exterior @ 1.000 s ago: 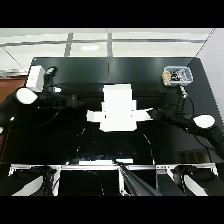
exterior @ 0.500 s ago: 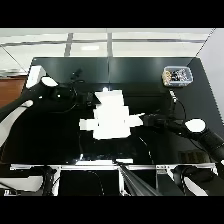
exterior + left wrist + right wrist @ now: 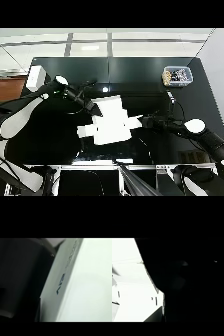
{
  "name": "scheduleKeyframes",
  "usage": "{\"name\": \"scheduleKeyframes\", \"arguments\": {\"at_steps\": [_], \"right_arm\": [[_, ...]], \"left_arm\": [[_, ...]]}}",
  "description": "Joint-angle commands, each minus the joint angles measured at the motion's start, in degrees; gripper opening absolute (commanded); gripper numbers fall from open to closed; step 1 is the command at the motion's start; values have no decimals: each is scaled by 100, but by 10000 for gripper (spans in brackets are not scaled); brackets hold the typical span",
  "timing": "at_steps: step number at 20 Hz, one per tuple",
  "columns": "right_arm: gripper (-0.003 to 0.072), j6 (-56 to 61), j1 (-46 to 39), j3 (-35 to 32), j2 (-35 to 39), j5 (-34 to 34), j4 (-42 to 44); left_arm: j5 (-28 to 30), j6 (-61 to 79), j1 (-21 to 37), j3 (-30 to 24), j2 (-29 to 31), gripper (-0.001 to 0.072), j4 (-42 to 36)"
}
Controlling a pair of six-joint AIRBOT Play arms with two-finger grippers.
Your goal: Fold the box and place the chain.
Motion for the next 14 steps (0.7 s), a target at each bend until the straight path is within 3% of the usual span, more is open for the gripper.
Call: {"name": "scheduleKeyframes", "arguments": {"at_steps": [1,2,3,4,8,10,14], "right_arm": [[16,4,2,-2,2,37,4],[52,7,2,-2,2,33,-2],[350,4,-31,17,2,22,-31],[708,7,-146,118,9,170,-214],[717,2,-1008,1307,81,2277,-1753],[716,-208,-1213,1801,105,3143,-2236],[712,-638,-1222,1989,105,3423,-2590]], "left_arm": [[-282,400,-20,118,-127,180,225],[-282,511,-22,118,-127,126,225],[-278,511,-31,136,-127,54,240],[-295,507,-31,170,-122,26,262],[-321,280,-46,297,153,22,457],[-122,326,-175,66,664,21,468],[1746,1401,-638,-1226,2299,23,479]]}}
